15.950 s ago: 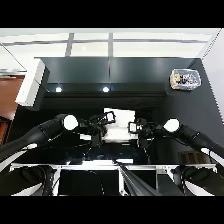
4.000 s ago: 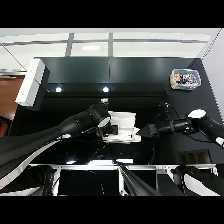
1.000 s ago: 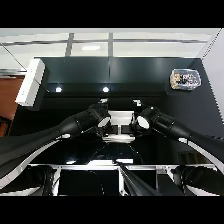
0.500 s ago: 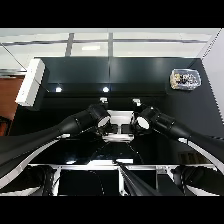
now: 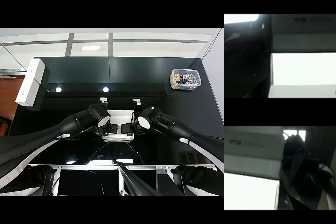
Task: Fold the box and place the chain.
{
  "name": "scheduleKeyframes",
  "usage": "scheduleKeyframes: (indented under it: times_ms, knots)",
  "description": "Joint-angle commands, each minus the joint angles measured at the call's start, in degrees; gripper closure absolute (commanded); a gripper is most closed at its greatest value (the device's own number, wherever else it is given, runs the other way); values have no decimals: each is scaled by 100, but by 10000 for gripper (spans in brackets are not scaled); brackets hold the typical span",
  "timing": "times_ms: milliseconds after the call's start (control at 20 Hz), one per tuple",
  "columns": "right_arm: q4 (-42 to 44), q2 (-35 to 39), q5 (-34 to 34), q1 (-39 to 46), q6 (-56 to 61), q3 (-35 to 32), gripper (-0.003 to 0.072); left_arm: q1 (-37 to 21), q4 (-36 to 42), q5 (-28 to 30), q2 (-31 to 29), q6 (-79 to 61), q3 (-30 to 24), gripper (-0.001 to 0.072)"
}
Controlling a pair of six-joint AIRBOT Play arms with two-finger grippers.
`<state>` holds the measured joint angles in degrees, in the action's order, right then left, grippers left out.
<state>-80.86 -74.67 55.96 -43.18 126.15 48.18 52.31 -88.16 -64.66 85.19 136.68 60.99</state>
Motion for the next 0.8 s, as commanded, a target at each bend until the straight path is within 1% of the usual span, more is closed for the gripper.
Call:
scheduleKeyframes:
  times_ms: [0,100,200,300,350,450,500,550,600,650,700,750]
  knots:
    - [-39,321,15,37,-280,2,350,4,15,-15,2,9,4,676]
    - [-96,726,164,103,-511,2,350,2,15,-11,2,9,4,676]
    - [-640,1248,745,103,-649,4,351,2,15,-11,2,9,4,676]
    - [-1552,1847,1346,103,-664,2,350,2,15,-7,2,9,4,676]
    - [-2238,2131,1515,105,-662,0,350,2,15,9,2,9,4,676]
    - [-3912,2428,1344,144,-385,-4,349,2,15,11,2,9,4,676]
    - [-4577,2420,1045,271,-175,-17,349,2,15,7,2,9,4,676]
    - [-4916,2398,522,492,-81,-81,336,2,17,7,2,9,4,676]
    - [-4990,2374,-177,852,-63,-195,94,2,17,9,2,9,4,676]
    - [-4900,2312,-811,1276,-52,-315,-23,2,15,9,2,9,4,676]
    - [-4566,2133,-1270,1840,-52,-374,-23,2,15,7,2,9,4,676]
    - [-4120,1856,-1585,2465,-52,-374,-23,2,17,9,2,9,4,676]
